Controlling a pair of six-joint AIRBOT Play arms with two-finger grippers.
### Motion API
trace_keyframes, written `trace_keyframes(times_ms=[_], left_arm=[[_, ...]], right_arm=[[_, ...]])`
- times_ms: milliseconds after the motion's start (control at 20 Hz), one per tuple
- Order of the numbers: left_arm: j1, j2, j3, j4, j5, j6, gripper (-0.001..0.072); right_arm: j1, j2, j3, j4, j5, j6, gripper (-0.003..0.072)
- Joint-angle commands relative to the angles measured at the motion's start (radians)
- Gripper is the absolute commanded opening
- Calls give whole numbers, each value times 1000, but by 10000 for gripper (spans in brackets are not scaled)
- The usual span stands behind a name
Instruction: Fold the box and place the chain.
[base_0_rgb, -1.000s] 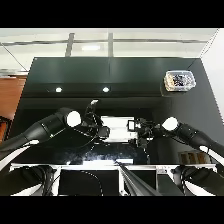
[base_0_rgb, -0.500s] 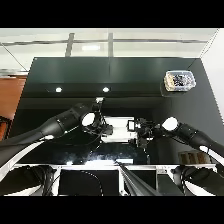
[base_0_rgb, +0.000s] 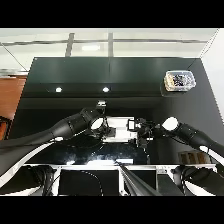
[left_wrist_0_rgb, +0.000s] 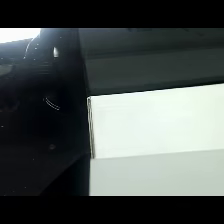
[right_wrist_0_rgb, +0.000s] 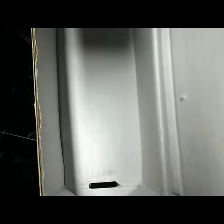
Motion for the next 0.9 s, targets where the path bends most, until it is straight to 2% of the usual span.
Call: trace_keyframes(times_ms=[0,50,150,200,250,450,500,550,600,650,850], left_arm=[[-5,-3,7,19,-8,-25,24],[-5,-3,9,16,-6,-24,37],[-5,-3,18,16,-6,-24,294],[-5,-3,24,17,-6,-24,353],[-5,-3,27,18,-3,-24,354],[2,-10,27,20,-3,-58,348],[4,-13,27,20,-3,-76,310],[7,-16,27,18,-3,-80,163],[11,-19,27,12,-8,-80,71],[14,-21,27,0,-8,-80,23],[22,-21,27,2,-6,-74,24]], right_arm=[[0,0,0,-2,0,-4,169],[0,0,0,-2,0,-4,169],[0,0,0,-2,0,-4,169],[0,0,0,-2,0,-4,170],[0,0,0,-2,0,-4,169],[0,0,0,-2,0,-4,169],[0,0,1,-2,0,-4,169],[0,0,0,-2,0,-4,169],[0,0,0,-2,0,-4,169],[0,0,0,-2,0,-4,169],[0,0,1,-2,0,0,169]])
